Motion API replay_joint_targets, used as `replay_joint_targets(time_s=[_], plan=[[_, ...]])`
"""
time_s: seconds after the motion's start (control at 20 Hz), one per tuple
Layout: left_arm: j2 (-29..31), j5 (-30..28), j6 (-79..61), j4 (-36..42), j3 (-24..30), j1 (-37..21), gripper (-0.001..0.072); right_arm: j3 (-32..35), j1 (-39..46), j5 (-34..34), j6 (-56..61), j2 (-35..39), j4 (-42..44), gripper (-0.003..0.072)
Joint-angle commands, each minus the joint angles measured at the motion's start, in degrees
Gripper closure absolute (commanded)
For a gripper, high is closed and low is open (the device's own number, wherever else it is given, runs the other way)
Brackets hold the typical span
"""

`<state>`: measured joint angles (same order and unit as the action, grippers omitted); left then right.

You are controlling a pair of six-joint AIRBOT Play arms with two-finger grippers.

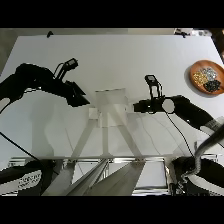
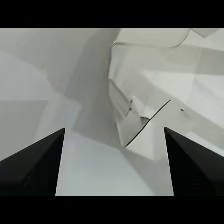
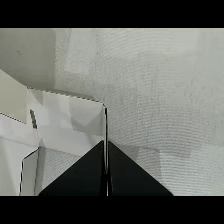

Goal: Fold the box and place the chain.

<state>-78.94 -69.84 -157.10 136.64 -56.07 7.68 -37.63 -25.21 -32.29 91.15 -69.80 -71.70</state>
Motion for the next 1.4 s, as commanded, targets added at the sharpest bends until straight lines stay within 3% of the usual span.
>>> replay_joint_targets(time_s=[0.0,0.4,0.9,1.1,1.2,1.35], plan=[[-1.38,3.10,-0.92,0.48,0.02,4.11,0.0008,-0.11,-0.07,-0.04,-0.13,-0.02,0.04,0.0673],[-3.89,13.64,-3.61,4.33,0.02,5.88,0.0008,-0.11,-0.07,-1.36,2.51,-0.02,1.92,0.0673],[-8.92,15.15,-11.69,8.17,0.00,7.54,0.0034,-0.11,-0.07,-5.92,6.29,-0.02,1.57,0.0674],[-9.09,19.82,-12.41,9.11,-0.02,6.40,0.0033,-0.11,-0.07,-6.95,6.03,-0.02,1.60,0.0674],[-9.09,19.54,-12.41,9.38,-0.02,4.61,0.0077,-0.11,-0.07,-7.30,5.84,-0.02,1.57,0.0674],[-9.77,16.48,-12.41,9.44,-0.11,4.13,0.0082,-0.11,-0.07,-7.37,5.81,-0.02,1.57,0.0674]])
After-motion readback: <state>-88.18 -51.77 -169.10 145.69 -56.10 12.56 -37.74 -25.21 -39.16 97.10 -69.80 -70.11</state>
